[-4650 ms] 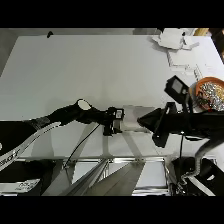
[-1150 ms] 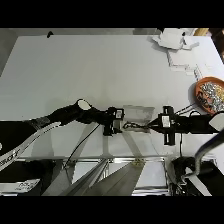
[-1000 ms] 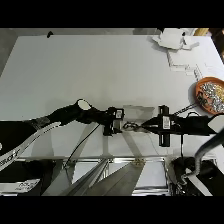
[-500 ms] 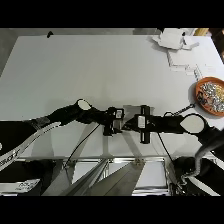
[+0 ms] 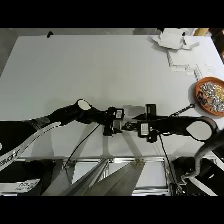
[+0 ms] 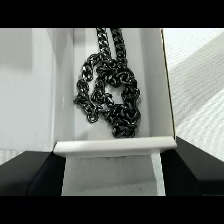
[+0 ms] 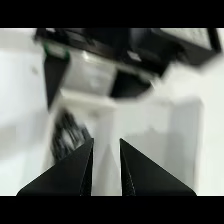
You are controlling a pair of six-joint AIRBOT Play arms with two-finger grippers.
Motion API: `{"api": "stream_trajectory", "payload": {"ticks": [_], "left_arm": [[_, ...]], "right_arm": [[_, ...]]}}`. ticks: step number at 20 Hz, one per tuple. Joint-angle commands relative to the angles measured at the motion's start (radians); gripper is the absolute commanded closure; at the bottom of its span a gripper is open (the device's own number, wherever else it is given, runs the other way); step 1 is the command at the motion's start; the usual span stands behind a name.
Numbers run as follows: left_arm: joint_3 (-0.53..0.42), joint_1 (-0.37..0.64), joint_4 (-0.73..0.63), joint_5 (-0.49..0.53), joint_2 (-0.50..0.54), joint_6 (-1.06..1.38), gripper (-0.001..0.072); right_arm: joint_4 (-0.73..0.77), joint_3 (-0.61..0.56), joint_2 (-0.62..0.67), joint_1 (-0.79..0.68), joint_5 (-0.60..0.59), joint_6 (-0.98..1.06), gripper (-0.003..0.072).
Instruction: Fold the box and place the chain.
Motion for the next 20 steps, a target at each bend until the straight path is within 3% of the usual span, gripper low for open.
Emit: {"api": "stream_trajectory", "payload": {"ticks": [1,3,7,8,10,16,20], "left_arm": [[0.001,0.000,0.000,0.000,0.001,0.000,0.0397],[0.001,0.000,0.000,0.000,0.001,0.000,0.0397],[0.001,0.000,0.000,0.000,0.001,0.000,0.0397],[0.001,0.000,0.000,0.000,0.001,0.000,0.0397],[0.001,0.000,0.000,0.000,0.001,0.000,0.0397],[0.001,0.000,0.000,0.000,0.001,0.000,0.0397],[0.001,0.000,0.000,0.000,0.001,0.000,0.0397]], "right_arm": [[-0.267,0.000,0.071,-0.121,0.173,0.111,0.0506],[-0.351,-0.004,0.064,-0.230,0.272,0.102,0.0506],[-0.332,-0.055,0.003,-0.380,0.268,-0.020,0.0502],[-0.325,-0.065,-0.024,-0.380,0.267,-0.043,0.0478],[-0.286,-0.083,-0.076,-0.380,0.228,-0.064,0.0355],[-0.112,-0.090,-0.198,-0.380,0.108,-0.183,0.0361],[-0.115,-0.090,-0.249,-0.380,0.098,-0.220,0.0431]]}}
